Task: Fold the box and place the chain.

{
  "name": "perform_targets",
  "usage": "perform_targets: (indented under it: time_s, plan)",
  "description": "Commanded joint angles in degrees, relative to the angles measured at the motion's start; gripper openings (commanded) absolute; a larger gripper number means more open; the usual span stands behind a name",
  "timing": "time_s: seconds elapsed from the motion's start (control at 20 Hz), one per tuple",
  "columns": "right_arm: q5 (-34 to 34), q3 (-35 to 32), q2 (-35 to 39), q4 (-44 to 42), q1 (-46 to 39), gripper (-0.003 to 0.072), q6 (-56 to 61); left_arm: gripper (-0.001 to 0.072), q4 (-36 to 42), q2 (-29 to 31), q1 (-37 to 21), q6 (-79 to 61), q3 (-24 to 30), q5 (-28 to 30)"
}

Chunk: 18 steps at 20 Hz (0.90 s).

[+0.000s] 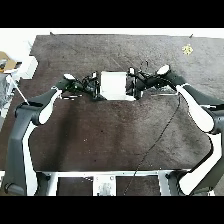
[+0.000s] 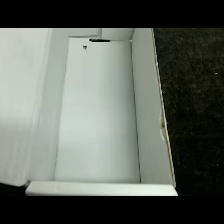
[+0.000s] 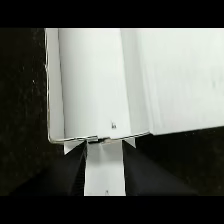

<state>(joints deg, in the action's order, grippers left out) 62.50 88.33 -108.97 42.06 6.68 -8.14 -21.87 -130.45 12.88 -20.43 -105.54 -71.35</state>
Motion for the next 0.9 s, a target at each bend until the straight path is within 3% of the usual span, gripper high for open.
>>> perform_targets:
  time_s: [0.0, 0.3, 0.35, 0.4, 0.45, 0.6, 0.65, 0.7, 0.85]
  plan:
    - [0.11, -0.02, -1.75, -5.73, 0.57, 0.0255, -1.88, 0.0344, 0.0, -0.02, 0.0, 0.0, 0.0, 0.0]
    - [-3.89, 0.0, -3.54, -5.88, 2.89, 0.0257, -2.84, 0.0344, 0.0, -0.02, -0.02, 0.0, 0.0, 0.0]
    - [-4.42, 0.0, -3.52, -5.88, 2.78, 0.029, -2.82, 0.0344, 0.0, -0.02, -0.02, 0.0, 0.0, 0.0]
    - [-4.55, 0.0, -3.54, -5.86, 2.58, 0.0404, -2.82, 0.0344, 0.0, -0.02, 0.0, 0.0, 0.0, 0.0]
    - [-4.48, 0.0, -3.54, -5.88, 2.38, 0.0466, -2.82, 0.0344, 0.0, -0.02, 0.0, 0.0, 0.0, 0.0]
    - [-4.31, 0.0, -3.5, -5.88, 2.05, 0.0468, -2.82, 0.0344, 0.0, -0.02, 0.0, 0.0, 0.0, 0.0]
    - [-4.28, 0.0, -3.48, -5.86, 1.97, 0.0518, -2.75, 0.0344, 0.0, -0.02, -0.02, 0.0, 0.0, 0.0]
    - [-4.37, 0.0, -3.48, -5.86, 1.92, 0.0675, -2.49, 0.0344, 0.0, -0.02, -0.02, 0.0, 0.0, 0.0]
    - [-4.35, 0.0, -3.02, -4.87, 1.88, 0.0678, -1.2, 0.0344, 0.0, -0.02, 0.0, 0.0, 0.0, 0.0]
